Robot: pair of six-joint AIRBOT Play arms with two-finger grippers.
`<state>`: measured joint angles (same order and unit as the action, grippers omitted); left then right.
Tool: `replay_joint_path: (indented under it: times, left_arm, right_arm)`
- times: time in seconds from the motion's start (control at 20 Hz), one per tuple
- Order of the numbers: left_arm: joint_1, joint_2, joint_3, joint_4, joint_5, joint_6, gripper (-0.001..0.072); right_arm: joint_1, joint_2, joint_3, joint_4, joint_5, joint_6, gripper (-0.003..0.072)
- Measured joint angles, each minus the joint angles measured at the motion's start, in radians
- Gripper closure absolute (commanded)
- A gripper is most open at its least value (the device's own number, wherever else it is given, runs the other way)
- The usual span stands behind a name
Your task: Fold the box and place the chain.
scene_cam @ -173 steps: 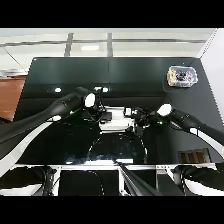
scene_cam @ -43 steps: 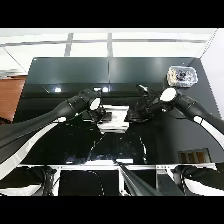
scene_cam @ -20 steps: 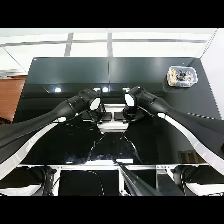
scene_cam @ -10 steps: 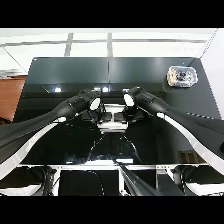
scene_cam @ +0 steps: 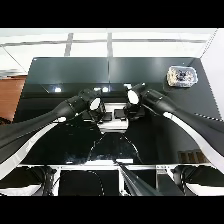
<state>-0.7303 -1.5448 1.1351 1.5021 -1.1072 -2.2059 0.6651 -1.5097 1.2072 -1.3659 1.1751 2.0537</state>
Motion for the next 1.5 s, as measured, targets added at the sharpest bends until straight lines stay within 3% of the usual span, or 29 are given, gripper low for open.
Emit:
replay_joint_path:
  times: [0.2,0.4,0.55,0.6,0.65,0.7,0.85,0.95,1.1,1.15,1.3,1.5]
  left_arm:
    - [0.000,0.000,0.000,0.000,-0.001,0.000,0.0684]
    - [0.000,-0.011,0.001,0.000,0.002,-0.013,0.0686]
    - [-0.001,-0.017,0.001,-0.001,0.002,-0.047,0.0685]
    - [-0.002,-0.018,0.002,-0.001,0.001,-0.053,0.0685]
    - [-0.002,-0.019,0.002,-0.001,0.000,-0.058,0.0685]
    - [-0.002,-0.020,0.002,-0.001,0.000,-0.061,0.0685]
    - [-0.002,-0.021,0.002,-0.001,-0.001,-0.066,0.0685]
    - [-0.002,-0.021,0.002,0.000,-0.002,-0.067,0.0685]
    - [-0.002,-0.022,0.002,0.000,-0.003,-0.067,0.0685]
    - [-0.002,-0.022,0.002,0.000,-0.003,-0.067,0.0685]
    - [-0.002,-0.022,0.002,0.000,-0.005,-0.063,0.0685]
    - [-0.002,-0.022,0.002,0.000,-0.010,-0.060,0.0685]
  right_arm:
    - [-0.028,0.192,0.000,-0.059,0.029,-0.078,0.0354]
    - [-0.134,0.355,0.000,-0.337,0.084,-0.109,0.0354]
    - [-0.297,0.399,-0.025,-0.499,0.038,-0.117,0.0350]
    - [-0.354,0.407,-0.044,-0.526,-0.007,-0.116,0.0056]
    - [-0.414,0.410,-0.070,-0.546,-0.072,-0.116,-0.0034]
    - [-0.467,0.406,-0.094,-0.549,-0.135,-0.112,-0.0034]
    - [-0.601,0.335,-0.114,-0.491,-0.295,-0.098,-0.0034]
    - [-0.669,0.230,-0.048,-0.415,-0.331,-0.089,-0.0034]
    - [-0.744,0.018,0.168,-0.257,-0.273,-0.034,-0.0033]
    - [-0.763,-0.051,0.248,-0.205,-0.243,-0.002,0.0081]
    - [-0.803,-0.232,0.454,-0.064,-0.167,0.104,0.0085]
    - [-0.836,-0.375,0.575,0.042,-0.132,0.206,0.0085]
